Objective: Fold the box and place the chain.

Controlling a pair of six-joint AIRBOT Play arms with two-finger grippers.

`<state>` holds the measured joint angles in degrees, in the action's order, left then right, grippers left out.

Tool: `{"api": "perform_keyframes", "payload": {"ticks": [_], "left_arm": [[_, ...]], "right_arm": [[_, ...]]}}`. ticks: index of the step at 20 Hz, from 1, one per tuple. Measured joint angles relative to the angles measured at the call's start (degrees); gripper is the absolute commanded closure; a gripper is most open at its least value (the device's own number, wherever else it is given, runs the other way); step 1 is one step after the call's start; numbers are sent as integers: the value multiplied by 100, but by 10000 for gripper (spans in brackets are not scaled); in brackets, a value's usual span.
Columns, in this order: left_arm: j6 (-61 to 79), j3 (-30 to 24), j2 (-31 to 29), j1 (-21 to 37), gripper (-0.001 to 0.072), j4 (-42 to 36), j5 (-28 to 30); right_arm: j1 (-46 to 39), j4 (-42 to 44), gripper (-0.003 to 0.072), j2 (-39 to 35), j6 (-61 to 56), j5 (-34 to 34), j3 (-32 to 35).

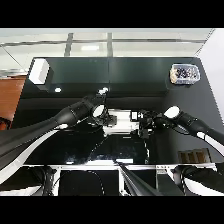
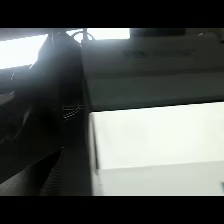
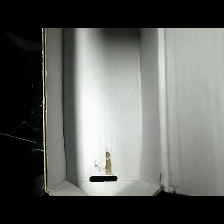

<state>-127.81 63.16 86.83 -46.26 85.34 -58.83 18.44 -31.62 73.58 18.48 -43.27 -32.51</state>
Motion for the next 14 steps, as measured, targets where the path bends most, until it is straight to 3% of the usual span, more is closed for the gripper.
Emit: {"api": "perform_keyframes", "payload": {"ticks": [5,7,14], "left_arm": [[-208,111,13,-31,229,190,-162],[-295,127,20,-48,382,227,-168],[-400,136,52,-140,381,295,-160]], "right_arm": [[0,0,208,0,0,0,0],[0,0,208,-2,0,-2,0],[0,0,208,-2,0,0,0]]}}
